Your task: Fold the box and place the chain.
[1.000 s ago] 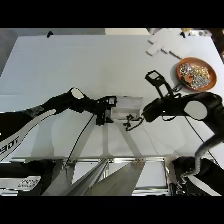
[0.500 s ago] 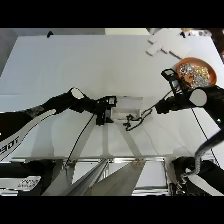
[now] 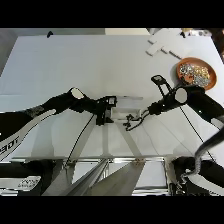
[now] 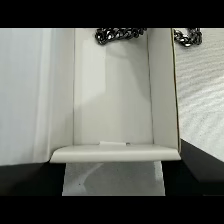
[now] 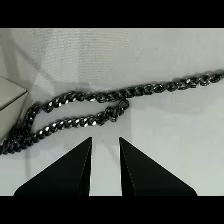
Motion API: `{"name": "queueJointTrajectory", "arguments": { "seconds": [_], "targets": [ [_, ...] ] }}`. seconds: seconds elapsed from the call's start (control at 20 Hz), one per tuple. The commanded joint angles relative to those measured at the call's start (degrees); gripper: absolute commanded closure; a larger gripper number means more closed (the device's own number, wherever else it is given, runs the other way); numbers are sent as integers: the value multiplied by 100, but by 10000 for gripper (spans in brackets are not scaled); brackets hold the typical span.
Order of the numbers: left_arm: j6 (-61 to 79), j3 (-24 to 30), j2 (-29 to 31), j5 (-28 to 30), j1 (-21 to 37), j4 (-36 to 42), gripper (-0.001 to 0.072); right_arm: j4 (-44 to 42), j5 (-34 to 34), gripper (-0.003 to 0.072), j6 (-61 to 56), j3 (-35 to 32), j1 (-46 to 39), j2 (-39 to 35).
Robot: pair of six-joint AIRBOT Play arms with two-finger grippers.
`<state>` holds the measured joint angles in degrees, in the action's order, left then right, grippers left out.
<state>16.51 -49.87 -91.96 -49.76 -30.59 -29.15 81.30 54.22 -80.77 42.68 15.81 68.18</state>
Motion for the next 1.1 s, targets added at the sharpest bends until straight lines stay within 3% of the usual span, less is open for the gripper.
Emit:
{"name": "queueJointTrajectory", "arguments": {
  "seconds": [0.0,0.8,0.9,1.05],
  "targets": [
    [0,-2,2,2,2,-2,383,94,-120,486,-24,0,55,83],
    [0,-2,2,2,2,-2,383,101,-332,487,-39,0,55,581],
    [0,0,2,2,2,-2,383,98,-343,527,-39,0,55,581],
    [0,-2,2,2,2,-2,383,72,-431,527,-39,-2,57,599]
  ]
}}
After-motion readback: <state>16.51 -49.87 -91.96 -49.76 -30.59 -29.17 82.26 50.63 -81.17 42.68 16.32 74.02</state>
